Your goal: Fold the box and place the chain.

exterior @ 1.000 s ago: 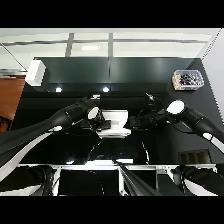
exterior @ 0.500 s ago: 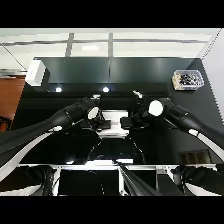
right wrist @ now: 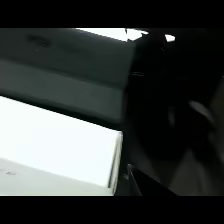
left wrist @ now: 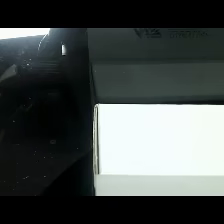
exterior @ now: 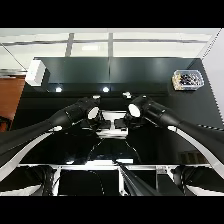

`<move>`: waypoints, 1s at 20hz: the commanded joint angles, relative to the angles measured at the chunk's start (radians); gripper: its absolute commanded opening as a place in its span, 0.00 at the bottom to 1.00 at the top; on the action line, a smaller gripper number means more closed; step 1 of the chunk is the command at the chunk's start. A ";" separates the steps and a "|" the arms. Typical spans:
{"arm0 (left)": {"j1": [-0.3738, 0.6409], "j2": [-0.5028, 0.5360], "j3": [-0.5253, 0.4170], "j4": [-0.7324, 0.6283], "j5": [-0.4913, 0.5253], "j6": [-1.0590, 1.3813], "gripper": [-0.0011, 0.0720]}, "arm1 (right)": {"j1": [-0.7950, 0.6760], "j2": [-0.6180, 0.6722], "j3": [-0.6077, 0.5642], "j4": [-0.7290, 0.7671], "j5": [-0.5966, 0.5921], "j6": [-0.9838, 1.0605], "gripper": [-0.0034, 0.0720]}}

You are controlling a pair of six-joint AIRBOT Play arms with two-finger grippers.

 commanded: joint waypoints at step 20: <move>0.000 0.000 0.000 0.002 -0.002 0.000 0.05 | 0.026 -0.068 0.032 -0.020 0.020 0.176 0.07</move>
